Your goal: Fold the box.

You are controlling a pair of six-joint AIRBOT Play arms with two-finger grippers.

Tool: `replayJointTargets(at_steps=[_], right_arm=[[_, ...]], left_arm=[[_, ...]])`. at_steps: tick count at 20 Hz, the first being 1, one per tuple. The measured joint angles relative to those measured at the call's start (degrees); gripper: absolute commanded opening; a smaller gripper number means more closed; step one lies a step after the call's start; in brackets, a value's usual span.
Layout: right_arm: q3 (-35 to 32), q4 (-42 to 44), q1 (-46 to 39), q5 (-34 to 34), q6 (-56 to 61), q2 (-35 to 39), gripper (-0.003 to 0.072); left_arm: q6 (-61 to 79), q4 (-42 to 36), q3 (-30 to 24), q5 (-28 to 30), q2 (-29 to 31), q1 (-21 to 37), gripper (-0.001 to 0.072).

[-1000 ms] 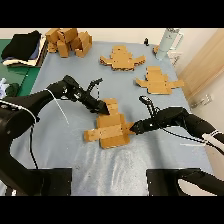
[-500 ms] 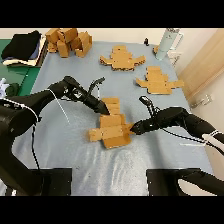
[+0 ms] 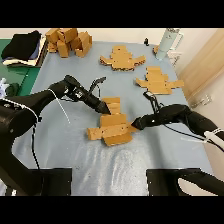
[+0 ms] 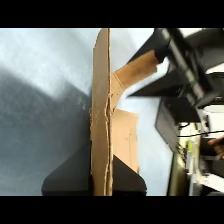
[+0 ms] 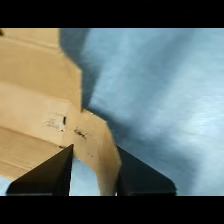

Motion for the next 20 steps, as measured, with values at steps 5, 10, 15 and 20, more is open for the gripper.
replayJointTargets(at_steps=[5,10,15,20], right_arm=[[6.1,-4.4,-5.7,0.2,8.1,0.0,0.0115],[8.4,-3.4,-7.4,-0.3,11.4,0.0,0.0009],[8.9,-1.2,-6.7,-0.3,12.2,0.0,0.0007],[9.0,-0.7,-4.7,0.4,12.9,0.0,0.0006]], left_arm=[[8.2,0.2,-3.0,7.1,4.9,-4.8,0.0009],[21.2,-1.2,-11.5,13.8,12.6,-9.0,0.0012],[29.0,-2.2,-16.8,16.4,13.9,-9.4,0.0012],[32.8,-3.8,-18.1,15.4,13.7,-9.3,0.0013]])
